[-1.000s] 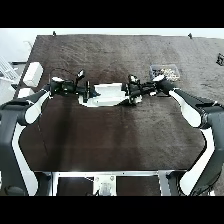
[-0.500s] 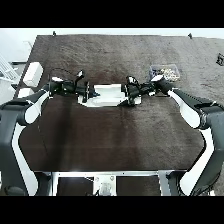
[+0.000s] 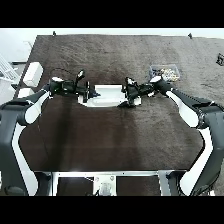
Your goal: Fold the box and place the chain.
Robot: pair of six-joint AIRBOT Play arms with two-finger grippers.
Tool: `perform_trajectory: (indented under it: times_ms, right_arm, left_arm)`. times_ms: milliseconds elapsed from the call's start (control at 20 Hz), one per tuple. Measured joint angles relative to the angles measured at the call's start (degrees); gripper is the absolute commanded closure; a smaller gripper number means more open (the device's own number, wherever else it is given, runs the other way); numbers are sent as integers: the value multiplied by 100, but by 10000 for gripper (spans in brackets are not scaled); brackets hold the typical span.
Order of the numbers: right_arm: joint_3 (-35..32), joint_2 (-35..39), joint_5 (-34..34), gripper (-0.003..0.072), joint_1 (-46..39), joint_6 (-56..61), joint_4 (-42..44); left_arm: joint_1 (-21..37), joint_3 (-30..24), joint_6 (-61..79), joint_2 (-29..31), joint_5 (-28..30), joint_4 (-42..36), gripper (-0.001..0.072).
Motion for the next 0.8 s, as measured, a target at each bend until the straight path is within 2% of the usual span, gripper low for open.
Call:
perform_trajectory:
  times_ms: [800]
  right_arm:
    - [44, -94, -35, -10, -2, 107, 181]
  left_arm:
    - [2, 0, -2, 0, -9, -2, 686]
